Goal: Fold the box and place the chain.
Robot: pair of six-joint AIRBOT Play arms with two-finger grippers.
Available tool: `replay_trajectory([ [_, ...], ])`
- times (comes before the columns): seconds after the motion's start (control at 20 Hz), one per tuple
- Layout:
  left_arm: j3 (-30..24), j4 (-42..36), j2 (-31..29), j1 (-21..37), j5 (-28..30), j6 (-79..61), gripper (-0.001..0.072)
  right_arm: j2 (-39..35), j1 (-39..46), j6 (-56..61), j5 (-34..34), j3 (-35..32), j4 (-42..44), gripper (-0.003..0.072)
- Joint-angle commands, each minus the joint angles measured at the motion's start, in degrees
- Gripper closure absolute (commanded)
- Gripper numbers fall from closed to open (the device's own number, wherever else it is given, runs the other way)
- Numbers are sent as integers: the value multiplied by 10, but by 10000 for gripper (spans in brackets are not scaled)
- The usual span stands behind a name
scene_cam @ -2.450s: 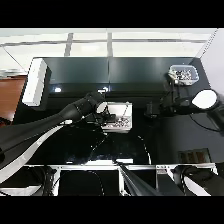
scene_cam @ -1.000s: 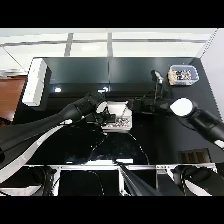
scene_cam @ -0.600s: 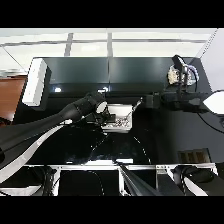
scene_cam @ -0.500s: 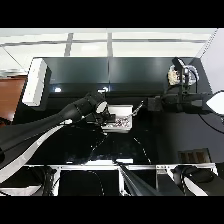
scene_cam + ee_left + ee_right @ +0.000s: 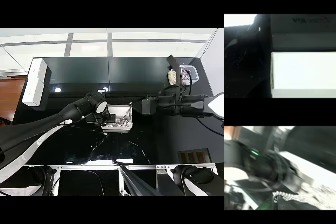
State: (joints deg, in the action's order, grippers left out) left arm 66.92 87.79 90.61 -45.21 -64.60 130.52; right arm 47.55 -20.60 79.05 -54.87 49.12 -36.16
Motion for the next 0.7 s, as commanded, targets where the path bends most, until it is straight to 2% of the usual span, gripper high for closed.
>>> replay_trajectory([
  [0.0, 0, 0, 0, 0, 0, 0, 682, -1, -3, -28, 37, 0, 89, 670],
  [0.35, 0, 0, 0, 0, 0, 0, 682, 1, -3, -28, 52, -1, 85, 670],
  [0.6, 0, 0, 0, 0, 0, 0, 682, 9, -3, -2, 49, -30, 52, 667],
  [0.65, 0, 0, 0, 0, 0, 0, 681, 12, -4, 4, 45, -39, 44, 541],
])
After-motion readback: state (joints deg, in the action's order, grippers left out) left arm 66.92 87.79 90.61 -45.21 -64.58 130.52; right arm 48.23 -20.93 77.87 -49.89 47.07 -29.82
